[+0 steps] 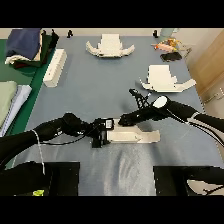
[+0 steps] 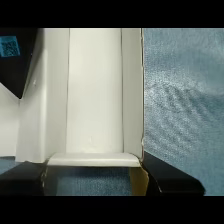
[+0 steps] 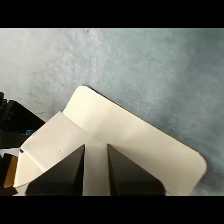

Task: Fold the box.

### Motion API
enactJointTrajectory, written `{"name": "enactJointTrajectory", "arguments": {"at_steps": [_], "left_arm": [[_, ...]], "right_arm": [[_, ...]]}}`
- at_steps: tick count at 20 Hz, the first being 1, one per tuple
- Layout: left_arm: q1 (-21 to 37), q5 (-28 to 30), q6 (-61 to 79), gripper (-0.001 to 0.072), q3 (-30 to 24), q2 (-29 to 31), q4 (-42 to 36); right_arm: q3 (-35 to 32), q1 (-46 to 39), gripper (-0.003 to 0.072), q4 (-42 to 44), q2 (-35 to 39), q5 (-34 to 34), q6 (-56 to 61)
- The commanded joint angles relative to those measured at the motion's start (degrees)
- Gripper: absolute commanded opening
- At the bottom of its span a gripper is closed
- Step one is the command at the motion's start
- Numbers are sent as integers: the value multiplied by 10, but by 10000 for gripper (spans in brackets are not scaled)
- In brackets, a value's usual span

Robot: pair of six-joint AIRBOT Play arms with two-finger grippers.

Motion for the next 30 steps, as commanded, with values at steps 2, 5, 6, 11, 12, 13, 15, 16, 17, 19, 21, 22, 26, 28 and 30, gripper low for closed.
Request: {"name": "enactJointTrajectory", "arguments": {"at_steps": [2, 5, 6, 11, 12, 13, 15, 16, 17, 19, 21, 22, 26, 28, 30], "left_arm": [[0, 0, 0, 446, 0, 0, 0], [0, 0, 0, 447, 0, 0, 0], [0, 0, 0, 446, 0, 0, 0], [0, 0, 0, 447, 0, 0, 0], [0, 0, 0, 446, 0, 0, 0], [0, 0, 0, 447, 0, 0, 0], [0, 0, 0, 446, 0, 0, 0], [0, 0, 0, 446, 0, 0, 0], [0, 0, 0, 446, 0, 0, 0], [0, 0, 0, 447, 0, 0, 0], [0, 0, 0, 447, 0, 0, 0], [0, 0, 0, 446, 0, 0, 0], [0, 0, 0, 447, 0, 0, 0], [0, 0, 0, 446, 0, 0, 0], [0, 0, 0, 447, 0, 0, 0]], "right_arm": [[20, 0, 216, -2, 44, 13, -5], [23, 0, 216, -33, 120, 26, -5], [23, 0, 216, -53, 149, 40, -4], [4, 0, 216, -171, 282, 159, -35], [-12, 0, 216, -185, 309, 179, -56], [-33, 0, 218, -199, 338, 197, -70], [-83, 0, 407, -254, 389, 216, -95], [-108, 0, 474, -282, 407, 216, -135], [-133, 0, 526, -313, 421, 205, -178], [-167, 0, 525, -359, 429, 161, -248], [-184, 0, 525, -369, 421, 116, -309], [-190, 0, 525, -363, 410, 92, -331], [-195, 0, 523, -313, 344, 31, -406], [-195, 1, 504, -272, 316, 13, -446], [-194, 1, 350, -233, 300, 8, -472]]}}
